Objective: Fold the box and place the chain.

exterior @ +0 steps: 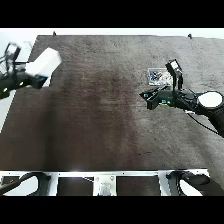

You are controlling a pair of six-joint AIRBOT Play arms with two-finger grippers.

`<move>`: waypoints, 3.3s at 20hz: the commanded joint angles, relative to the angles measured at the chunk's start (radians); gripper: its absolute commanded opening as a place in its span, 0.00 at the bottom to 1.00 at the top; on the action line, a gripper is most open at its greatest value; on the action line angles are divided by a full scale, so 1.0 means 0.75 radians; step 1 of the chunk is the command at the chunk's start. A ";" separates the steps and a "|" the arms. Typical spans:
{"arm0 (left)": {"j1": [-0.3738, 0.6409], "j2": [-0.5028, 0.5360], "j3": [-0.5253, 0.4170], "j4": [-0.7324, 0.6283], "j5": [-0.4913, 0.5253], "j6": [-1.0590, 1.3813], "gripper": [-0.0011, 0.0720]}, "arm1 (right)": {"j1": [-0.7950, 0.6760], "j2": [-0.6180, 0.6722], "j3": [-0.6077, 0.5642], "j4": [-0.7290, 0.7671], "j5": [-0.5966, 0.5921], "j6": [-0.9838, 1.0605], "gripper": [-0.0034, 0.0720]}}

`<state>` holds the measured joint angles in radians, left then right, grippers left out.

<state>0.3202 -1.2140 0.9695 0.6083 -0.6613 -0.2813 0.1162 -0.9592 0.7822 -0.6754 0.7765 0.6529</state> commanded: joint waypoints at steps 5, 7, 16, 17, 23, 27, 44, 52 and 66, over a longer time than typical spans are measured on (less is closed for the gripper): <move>0.302 0.056 -0.318 0.095 0.301 -0.033 0.03 | 0.000 0.000 -0.001 0.009 -0.003 0.003 0.06; 0.322 0.052 -0.364 0.136 0.358 0.009 0.04 | 0.000 0.000 -0.002 0.017 -0.003 0.003 0.06; 0.483 -0.051 -0.379 0.024 0.342 0.056 0.04 | 0.001 -0.004 -0.015 0.017 -0.004 0.003 0.06; 0.496 -0.072 -0.378 0.010 0.313 0.055 0.04 | 0.001 -0.005 -0.015 0.017 -0.004 0.003 0.06; 0.495 -0.196 -0.367 -0.084 0.201 0.118 0.04 | 0.001 -0.006 -0.015 0.017 -0.014 0.003 0.06; 0.495 -0.212 -0.365 -0.159 0.208 0.155 0.04 | 0.001 -0.006 -0.015 0.017 -0.019 0.003 0.06; 0.495 0.042 -0.364 0.165 0.227 -0.097 1.00 | 0.000 -0.005 -0.015 0.017 -0.038 0.003 0.72; 0.495 0.484 -0.301 -0.161 -0.257 -0.024 0.04 | 0.001 0.084 -0.015 0.018 -0.040 0.134 0.06; -0.274 1.005 -0.553 -0.411 0.103 -0.002 0.04 | -0.001 0.723 -0.200 -0.428 -0.418 0.516 0.06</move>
<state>0.2813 -0.4831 0.6044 0.2646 -0.6960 -0.2623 0.1162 -0.4923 0.6888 -0.8883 0.5045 0.9783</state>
